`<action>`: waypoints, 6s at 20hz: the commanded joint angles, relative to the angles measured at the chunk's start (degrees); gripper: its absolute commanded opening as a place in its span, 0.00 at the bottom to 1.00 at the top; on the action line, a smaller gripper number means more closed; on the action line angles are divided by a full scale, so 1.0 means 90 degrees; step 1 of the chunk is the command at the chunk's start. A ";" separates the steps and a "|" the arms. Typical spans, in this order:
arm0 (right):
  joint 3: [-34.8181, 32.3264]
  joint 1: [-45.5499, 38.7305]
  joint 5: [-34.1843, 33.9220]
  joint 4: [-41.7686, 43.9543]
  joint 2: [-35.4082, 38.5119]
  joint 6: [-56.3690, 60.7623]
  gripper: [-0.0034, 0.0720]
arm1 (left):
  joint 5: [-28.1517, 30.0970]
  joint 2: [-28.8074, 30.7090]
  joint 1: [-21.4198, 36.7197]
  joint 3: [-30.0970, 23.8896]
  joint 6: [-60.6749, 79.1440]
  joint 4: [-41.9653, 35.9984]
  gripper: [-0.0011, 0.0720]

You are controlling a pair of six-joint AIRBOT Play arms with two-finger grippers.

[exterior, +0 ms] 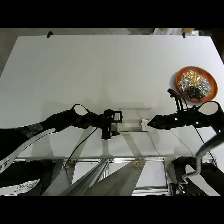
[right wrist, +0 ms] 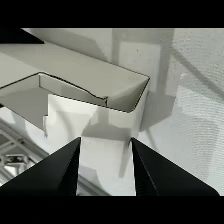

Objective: Fold the box and place the chain.

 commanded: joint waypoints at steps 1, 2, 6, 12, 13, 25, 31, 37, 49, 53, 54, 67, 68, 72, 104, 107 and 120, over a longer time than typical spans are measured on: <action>0.0061 0.0699 -0.0695 -0.0410 0.0036 0.0760 0.48 | 0.0000 0.0000 0.0000 0.0000 0.0002 0.0005 0.39; 0.0129 0.0959 -0.0838 -0.0612 0.0036 0.1064 0.48 | 0.0000 0.0000 0.0000 0.0000 0.0002 0.0002 0.39; 0.0508 0.1727 -0.0957 -0.1715 -0.0085 0.2511 0.48 | 0.0000 0.0000 0.0000 0.0000 0.0002 0.0002 0.39; 0.1047 0.2822 -0.0933 -0.2657 -0.0631 0.4233 0.48 | 0.0000 0.0000 0.0002 0.0000 0.0002 0.0002 0.39; 0.1122 0.3038 -0.0930 -0.2803 -0.0767 0.4471 0.48 | 0.0000 0.0000 0.0002 0.0000 0.0002 0.0002 0.39; 0.1314 0.3791 -0.0996 -0.4250 -0.1202 0.6385 0.48 | 0.0000 0.0000 0.0000 0.0000 0.0002 0.0002 0.39; 0.1314 0.4167 -0.1008 -0.4245 -0.1656 0.6407 0.48 | 0.0002 0.0000 0.0000 0.0000 0.0002 0.0002 0.39; 0.1311 0.4192 -0.1122 -0.4245 -0.1659 0.6421 0.19 | 0.0000 0.0000 0.0002 0.0000 0.0002 0.0002 0.39; 0.1311 0.4187 -0.1030 -0.4481 -0.1656 0.6428 0.25 | 0.0000 0.0000 0.0002 0.0000 0.0002 0.0002 0.39; 0.1314 0.4184 -0.1015 -0.4658 -0.1579 0.6584 0.31 | 0.0000 0.0000 0.0000 0.0000 0.0002 0.0002 0.39; 0.1314 0.4184 -0.0933 -0.4714 -0.1562 0.6584 0.31 | 0.0000 0.0000 0.0000 0.0000 0.0002 0.0002 0.39; 0.1311 0.4187 -0.0835 -0.4619 -0.1557 0.6766 0.06 | 0.0000 0.0000 0.0000 0.0000 0.0002 0.0002 0.39; 0.1311 0.4187 -0.0831 -0.4619 -0.1554 0.6696 0.10 | 0.0000 0.0000 0.0000 0.0000 0.0002 0.0002 0.39; 0.1314 0.4187 -0.0748 -0.4697 -0.1341 0.6297 0.33 | 0.0000 0.0000 0.0002 0.0000 0.0002 0.0002 0.39; 0.4753 -0.2295 -0.0636 -0.5013 -0.3803 0.1338 0.31 | 0.0000 0.0000 0.0000 0.0000 0.0002 0.0002 0.39; 0.4753 -0.2295 -0.0814 -0.4857 -0.4116 0.1338 0.31 | 0.0000 0.0000 0.0000 0.0000 0.0002 0.0002 0.39; 0.4753 -0.2295 -0.0874 -0.4789 -0.4046 0.1338 0.06 | 0.0000 0.0000 0.0000 0.0000 0.0002 0.0002 0.39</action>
